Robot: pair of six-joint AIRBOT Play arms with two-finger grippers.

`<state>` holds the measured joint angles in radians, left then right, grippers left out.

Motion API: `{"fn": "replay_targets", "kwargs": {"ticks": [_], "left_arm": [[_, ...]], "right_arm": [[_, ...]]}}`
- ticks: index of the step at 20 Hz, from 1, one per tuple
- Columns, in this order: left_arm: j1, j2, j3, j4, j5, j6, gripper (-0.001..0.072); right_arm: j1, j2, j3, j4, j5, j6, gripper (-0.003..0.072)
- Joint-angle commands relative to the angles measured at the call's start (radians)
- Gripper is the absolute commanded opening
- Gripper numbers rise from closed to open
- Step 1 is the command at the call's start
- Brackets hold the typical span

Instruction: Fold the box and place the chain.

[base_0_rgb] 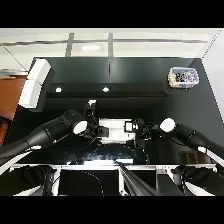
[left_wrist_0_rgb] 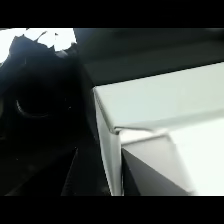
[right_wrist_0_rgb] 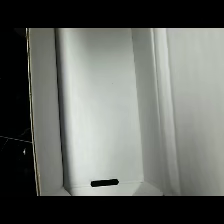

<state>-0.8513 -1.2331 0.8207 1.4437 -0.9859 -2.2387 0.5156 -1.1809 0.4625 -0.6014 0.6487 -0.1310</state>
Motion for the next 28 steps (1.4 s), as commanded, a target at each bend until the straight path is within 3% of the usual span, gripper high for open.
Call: {"fn": "replay_targets", "kwargs": {"ticks": [1,18,21,23,24,28], "left_arm": [[-0.061,-0.048,0.051,0.067,-0.035,-0.12,0.033],[-0.072,-0.166,0.111,0.07,-0.038,-0.174,0.0329],[-0.072,-0.166,0.111,0.07,-0.039,-0.174,0.0255],[-0.072,-0.166,0.111,0.069,-0.038,-0.173,0.0072],[-0.072,-0.166,0.111,0.069,-0.035,-0.172,0.0032],[-0.072,-0.166,0.111,0.069,-0.032,-0.169,0.0035]], "right_arm": [[0.0,-0.001,0.0,-0.001,0.002,0.0,0.0477],[0.0,-0.001,0.0,0.0,0.001,0.0,0.0477],[0.0,-0.001,0.0,-0.001,0.001,0.0,0.0477],[0.0,-0.001,0.0,-0.001,0.001,0.0,0.0477],[0.0,-0.001,0.0,0.0,0.001,0.0,0.0477],[0.0,-0.001,0.0,0.0,0.001,0.0,0.0477]]}}
